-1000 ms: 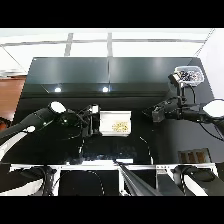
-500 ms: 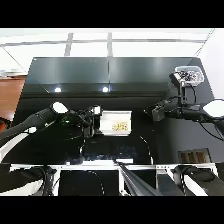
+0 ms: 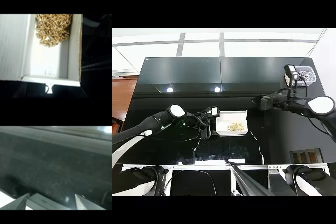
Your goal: Fold the box and place the chain.
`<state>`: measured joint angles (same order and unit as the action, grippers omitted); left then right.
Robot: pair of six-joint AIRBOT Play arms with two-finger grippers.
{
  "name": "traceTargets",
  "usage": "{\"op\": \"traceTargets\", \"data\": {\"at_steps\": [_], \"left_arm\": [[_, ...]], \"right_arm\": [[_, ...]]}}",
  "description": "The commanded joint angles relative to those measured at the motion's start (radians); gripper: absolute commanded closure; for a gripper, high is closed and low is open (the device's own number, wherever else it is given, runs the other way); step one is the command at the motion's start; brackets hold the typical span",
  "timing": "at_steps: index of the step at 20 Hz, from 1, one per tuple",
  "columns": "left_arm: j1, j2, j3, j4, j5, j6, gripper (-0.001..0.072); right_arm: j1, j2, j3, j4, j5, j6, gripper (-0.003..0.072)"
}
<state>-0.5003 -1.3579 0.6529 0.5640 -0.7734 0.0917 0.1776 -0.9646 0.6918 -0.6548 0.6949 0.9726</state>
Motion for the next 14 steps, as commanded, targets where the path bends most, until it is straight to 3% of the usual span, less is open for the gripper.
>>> {"op": "traceTargets", "data": {"at_steps": [1, 6, 8, 14], "left_arm": [[-0.006, -0.001, 0.0, 0.008, 0.011, -0.013, 0.0304], [-0.006, -0.001, 0.0, 0.008, 0.01, -0.013, 0.0304], [-0.006, 0.0, 0.0, 0.008, 0.011, -0.013, 0.0304], [-0.006, 0.0, 0.0, 0.008, 0.011, -0.013, 0.0304]], "right_arm": [[0.09, -0.123, 0.048, 0.011, -0.037, -0.005, -0.0023], [0.171, -0.146, 0.066, -0.01, 0.186, -0.459, -0.0023], [0.172, -0.145, 0.096, -0.063, 0.272, -0.534, -0.0023], [0.179, -0.154, 0.098, -0.082, 0.313, -0.702, -0.0023]]}}
